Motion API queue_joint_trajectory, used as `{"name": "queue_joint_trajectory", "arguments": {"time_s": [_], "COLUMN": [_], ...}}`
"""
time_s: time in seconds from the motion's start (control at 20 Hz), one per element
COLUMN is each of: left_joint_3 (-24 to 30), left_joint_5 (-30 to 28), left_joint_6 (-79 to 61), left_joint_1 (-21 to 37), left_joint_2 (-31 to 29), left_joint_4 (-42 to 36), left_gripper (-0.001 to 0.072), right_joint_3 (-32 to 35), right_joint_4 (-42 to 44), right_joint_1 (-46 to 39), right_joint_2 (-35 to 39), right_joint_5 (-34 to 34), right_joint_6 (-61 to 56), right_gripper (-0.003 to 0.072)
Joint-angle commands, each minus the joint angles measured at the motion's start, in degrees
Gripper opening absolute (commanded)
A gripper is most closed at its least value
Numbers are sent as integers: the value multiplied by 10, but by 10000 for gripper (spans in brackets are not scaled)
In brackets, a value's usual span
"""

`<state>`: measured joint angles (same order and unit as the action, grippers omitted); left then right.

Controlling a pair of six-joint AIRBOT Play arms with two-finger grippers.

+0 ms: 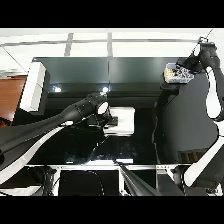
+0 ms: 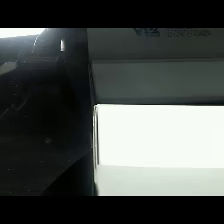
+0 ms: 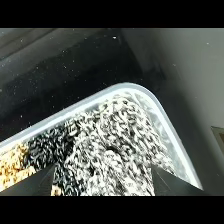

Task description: Fold the box and place the chain.

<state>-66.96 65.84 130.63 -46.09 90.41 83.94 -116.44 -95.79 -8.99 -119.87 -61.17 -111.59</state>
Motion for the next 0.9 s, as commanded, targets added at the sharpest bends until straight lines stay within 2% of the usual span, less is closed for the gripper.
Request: {"name": "queue_joint_trajectory", "arguments": {"time_s": [0.0, 0.2, 0.25, 0.35, 0.5, 0.55, 0.85], "left_joint_3": [0, 0, 0, 0, 0, 0, 0], "left_joint_5": [5, 7, 7, 7, 8, 9, 9], "left_joint_6": [-1, -1, -1, -1, -1, -1, -1], "left_joint_1": [0, 0, 0, 0, 0, 0, 1], "left_joint_2": [0, 0, 0, 0, 0, 0, 0], "left_joint_4": [0, -3, -4, -5, -5, -5, -4], "left_gripper": [26, 25, 26, 25, 25, 25, 25], "right_joint_3": [-14, -13, -13, -13, -13, -13, -13], "right_joint_4": [14, 22, 22, 24, 21, 22, 26], "right_joint_1": [-9, -12, -13, -14, -14, -14, -13], "right_joint_2": [-26, -37, -37, -32, -9, 4, 125], "right_joint_5": [6, 11, 14, 2, -24, -37, -86], "right_joint_6": [2, 3, 3, 5, 35, 61, 154], "right_gripper": [604, 603, 467, 134, 115, 16, 13]}}
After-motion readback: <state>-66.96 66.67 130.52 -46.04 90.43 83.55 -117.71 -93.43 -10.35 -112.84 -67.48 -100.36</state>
